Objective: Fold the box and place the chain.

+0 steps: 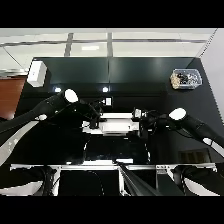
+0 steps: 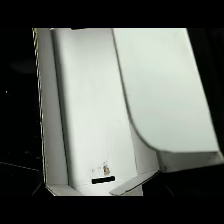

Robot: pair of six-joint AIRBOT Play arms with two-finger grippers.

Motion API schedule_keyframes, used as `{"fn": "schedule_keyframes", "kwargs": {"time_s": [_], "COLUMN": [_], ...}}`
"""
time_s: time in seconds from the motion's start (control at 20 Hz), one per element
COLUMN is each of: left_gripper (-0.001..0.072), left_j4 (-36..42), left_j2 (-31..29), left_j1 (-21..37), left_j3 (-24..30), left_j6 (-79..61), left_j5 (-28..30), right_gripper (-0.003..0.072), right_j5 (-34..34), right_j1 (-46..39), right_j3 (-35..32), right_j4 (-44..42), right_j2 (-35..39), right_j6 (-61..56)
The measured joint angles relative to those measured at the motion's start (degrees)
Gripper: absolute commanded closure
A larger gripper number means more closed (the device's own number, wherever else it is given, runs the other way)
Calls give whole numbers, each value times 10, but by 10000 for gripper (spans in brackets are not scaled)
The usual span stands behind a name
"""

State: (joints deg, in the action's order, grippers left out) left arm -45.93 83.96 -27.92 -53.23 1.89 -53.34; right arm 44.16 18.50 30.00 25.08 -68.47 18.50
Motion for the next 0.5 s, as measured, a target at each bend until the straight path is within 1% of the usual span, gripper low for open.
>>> {"fn": "schedule_keyframes", "kwargs": {"time_s": [0.25, 0.5], "left_gripper": [683, 683], "left_j4": [1, 2], "left_j2": [0, 0], "left_j1": [0, 0], "left_j3": [-1, -1], "left_j6": [0, 0], "left_j5": [1, 1], "right_gripper": [-14, -14], "right_j5": [-4, -14], "right_j1": [5, 26], "right_j3": [7, 19], "right_j4": [13, 57], "right_j2": [-26, -44], "right_j6": [12, -12]}}
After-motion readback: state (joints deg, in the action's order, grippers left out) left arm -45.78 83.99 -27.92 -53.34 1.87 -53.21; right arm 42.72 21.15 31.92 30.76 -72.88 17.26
